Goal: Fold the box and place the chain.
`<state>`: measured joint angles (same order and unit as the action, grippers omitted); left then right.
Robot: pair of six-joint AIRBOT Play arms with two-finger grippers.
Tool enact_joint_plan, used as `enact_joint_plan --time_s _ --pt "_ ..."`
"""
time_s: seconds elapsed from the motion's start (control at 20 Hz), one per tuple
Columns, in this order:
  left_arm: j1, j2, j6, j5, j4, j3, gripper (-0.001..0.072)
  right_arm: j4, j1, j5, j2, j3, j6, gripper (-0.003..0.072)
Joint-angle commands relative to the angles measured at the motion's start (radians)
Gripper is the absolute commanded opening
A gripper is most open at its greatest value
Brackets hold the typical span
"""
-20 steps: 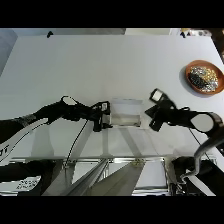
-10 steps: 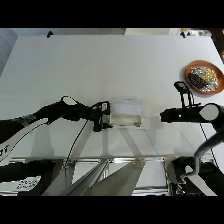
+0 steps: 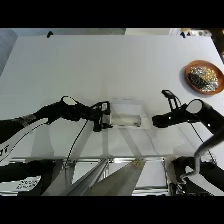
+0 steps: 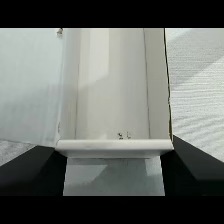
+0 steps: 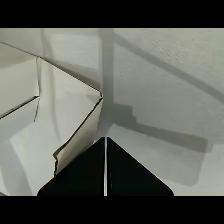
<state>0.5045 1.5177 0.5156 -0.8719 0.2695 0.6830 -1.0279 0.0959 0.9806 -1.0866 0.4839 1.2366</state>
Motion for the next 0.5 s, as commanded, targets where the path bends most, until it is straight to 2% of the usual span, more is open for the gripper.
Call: enact_joint_plan --time_s 0.0,0.1,0.15,0.2,0.45 --pt "0.0 0.0 0.0 0.0 0.0 0.001 0.0207 0.051 0.03 -0.021 -0.026 0.0 -0.016 0.0019" --pt "0.0 0.0 0.0 0.0 0.0 0.001 0.0207 0.132 0.03 -0.013 -0.026 0.0 -0.07 0.004" --pt "0.0 0.0 0.0 0.0 0.0 0.001 0.0207 0.171 0.03 -0.013 -0.024 0.0 -0.093 0.0152" --pt "0.0 0.0 0.0 0.0 0.0 0.001 0.0207 0.193 0.03 -0.016 -0.016 0.0 -0.103 0.0233" --pt "0.0 0.0 0.0 0.0 0.0 0.001 0.0207 0.2 0.03 -0.026 0.074 0.0 -0.116 0.0243"
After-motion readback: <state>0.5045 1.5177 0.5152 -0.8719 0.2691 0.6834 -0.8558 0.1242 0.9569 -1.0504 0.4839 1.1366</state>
